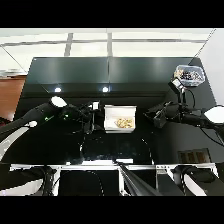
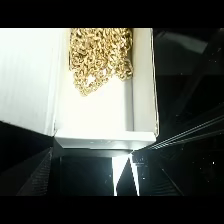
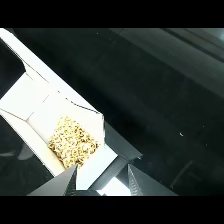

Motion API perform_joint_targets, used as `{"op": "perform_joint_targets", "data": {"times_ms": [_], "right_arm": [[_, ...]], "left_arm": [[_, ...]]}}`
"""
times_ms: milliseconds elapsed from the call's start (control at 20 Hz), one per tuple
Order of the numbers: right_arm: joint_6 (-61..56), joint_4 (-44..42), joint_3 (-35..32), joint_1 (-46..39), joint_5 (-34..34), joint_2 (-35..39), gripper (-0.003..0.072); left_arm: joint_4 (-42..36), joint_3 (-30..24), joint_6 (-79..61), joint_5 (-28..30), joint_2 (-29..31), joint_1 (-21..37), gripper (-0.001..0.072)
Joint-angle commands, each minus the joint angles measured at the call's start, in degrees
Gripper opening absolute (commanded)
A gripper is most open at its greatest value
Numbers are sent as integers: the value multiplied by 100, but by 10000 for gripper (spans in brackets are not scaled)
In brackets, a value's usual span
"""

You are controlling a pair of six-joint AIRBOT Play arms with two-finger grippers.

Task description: Fold the box and place the chain.

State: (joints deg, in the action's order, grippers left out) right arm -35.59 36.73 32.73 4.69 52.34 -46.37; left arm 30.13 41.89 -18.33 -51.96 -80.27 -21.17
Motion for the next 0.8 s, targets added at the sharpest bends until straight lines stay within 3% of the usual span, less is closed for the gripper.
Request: {"op": "perform_joint_targets", "data": {"times_ms": [0,650,750], "right_arm": [[0,-2,2,-2,-11,4,379],[0,0,2,2,-11,4,379],[0,-2,2,2,-11,2,379]], "left_arm": [[83,13,151,74,-15,-81,713],[94,105,420,367,-81,-389,710],[96,105,420,361,-81,-391,644]]}}
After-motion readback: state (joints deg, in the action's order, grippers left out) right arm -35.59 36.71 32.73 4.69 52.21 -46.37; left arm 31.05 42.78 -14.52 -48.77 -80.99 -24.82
